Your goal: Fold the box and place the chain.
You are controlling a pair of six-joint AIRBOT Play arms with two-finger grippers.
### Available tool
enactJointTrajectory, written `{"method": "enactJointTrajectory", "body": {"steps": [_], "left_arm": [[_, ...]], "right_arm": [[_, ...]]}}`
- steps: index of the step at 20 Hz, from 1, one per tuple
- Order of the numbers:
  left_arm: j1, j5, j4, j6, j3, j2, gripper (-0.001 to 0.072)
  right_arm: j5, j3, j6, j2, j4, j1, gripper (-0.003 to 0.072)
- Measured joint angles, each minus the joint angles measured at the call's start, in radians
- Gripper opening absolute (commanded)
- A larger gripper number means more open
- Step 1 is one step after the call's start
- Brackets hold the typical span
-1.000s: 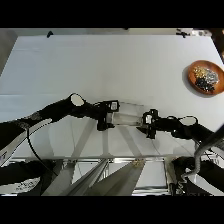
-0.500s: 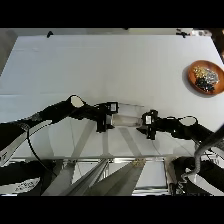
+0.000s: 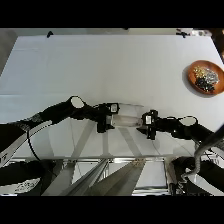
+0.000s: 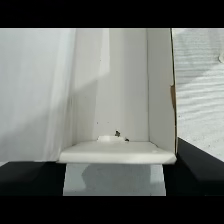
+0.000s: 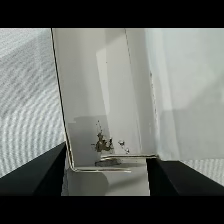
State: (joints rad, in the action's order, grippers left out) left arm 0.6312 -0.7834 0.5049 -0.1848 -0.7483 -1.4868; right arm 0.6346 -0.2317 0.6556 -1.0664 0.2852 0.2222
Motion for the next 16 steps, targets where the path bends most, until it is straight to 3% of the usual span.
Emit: {"method": "enactJointTrajectory", "body": {"steps": [4,6,7,8,11,13,16], "left_arm": [[0.005,0.006,0.001,0.001,0.0,0.0,0.0271],[0.006,0.008,0.001,0.001,0.0,0.0,0.0355],[0.006,0.008,0.001,0.001,0.0,0.0,0.0481],[0.006,0.009,0.001,0.001,0.0,0.0,0.0555],[0.006,0.013,0.001,0.001,0.0,-0.001,0.0586],[0.007,0.01,0.001,-0.004,0.001,-0.001,0.0706],[0.007,0.01,0.002,-0.035,0.001,-0.001,0.0705]], "right_arm": [[0.0,0.0,0.0,0.0,0.0,0.0,0.0403],[-0.001,0.0,0.0,0.0,0.0,0.0,0.0403],[-0.001,0.0,0.0,0.0,-0.001,0.0,0.0403],[-0.001,0.0,0.0,0.0,-0.001,0.0,0.0403],[-0.001,0.0,0.0,0.0,-0.001,0.0,0.0403],[-0.002,0.0,0.0,0.0,-0.001,0.0,0.0403],[-0.002,0.0,-0.001,0.0,-0.002,0.0,0.0403]]}}
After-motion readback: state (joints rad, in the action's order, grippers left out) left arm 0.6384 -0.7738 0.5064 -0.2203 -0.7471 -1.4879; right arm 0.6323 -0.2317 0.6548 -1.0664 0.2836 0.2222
